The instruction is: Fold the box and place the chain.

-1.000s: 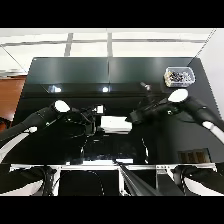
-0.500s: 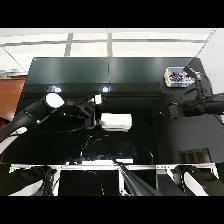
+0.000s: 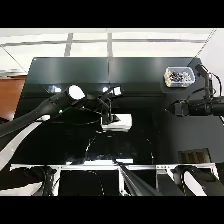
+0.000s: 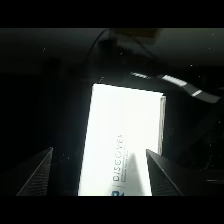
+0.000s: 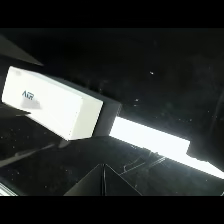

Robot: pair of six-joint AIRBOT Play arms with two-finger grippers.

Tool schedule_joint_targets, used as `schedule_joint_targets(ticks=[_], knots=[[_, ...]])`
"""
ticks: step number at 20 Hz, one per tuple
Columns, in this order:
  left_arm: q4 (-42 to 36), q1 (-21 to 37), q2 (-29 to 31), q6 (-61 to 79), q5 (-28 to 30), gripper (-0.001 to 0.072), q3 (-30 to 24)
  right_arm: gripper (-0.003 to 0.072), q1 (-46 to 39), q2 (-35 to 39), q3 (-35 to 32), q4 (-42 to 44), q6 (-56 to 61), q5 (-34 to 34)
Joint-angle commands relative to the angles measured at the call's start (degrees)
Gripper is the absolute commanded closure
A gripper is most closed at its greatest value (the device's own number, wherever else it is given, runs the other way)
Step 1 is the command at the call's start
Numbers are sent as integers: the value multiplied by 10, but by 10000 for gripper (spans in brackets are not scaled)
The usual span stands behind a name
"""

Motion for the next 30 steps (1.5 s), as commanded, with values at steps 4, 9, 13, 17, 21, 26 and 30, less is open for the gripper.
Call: schedule_joint_targets(ticks=[4,9,13,17,21,26,30], knots=[[7,-5,-24,-25,-53,-5,11,671,-1,1,-3,0,1,-10],[24,-5,-24,-25,-59,-4,11,672,-1,1,-3,0,1,-9],[64,-6,-24,-25,-69,-4,11,672,-1,1,-3,0,1,-9],[72,-9,-24,-26,-70,-4,11,672,-1,1,-3,0,1,-10],[147,-36,-25,-94,-49,-4,11,672,-1,1,-3,0,1,-10],[217,-78,-52,-229,1,-4,27,672,-1,1,-3,0,1,-16],[287,-79,-58,-322,-24,417,70,672,-1,1,-3,0,1,-19]])
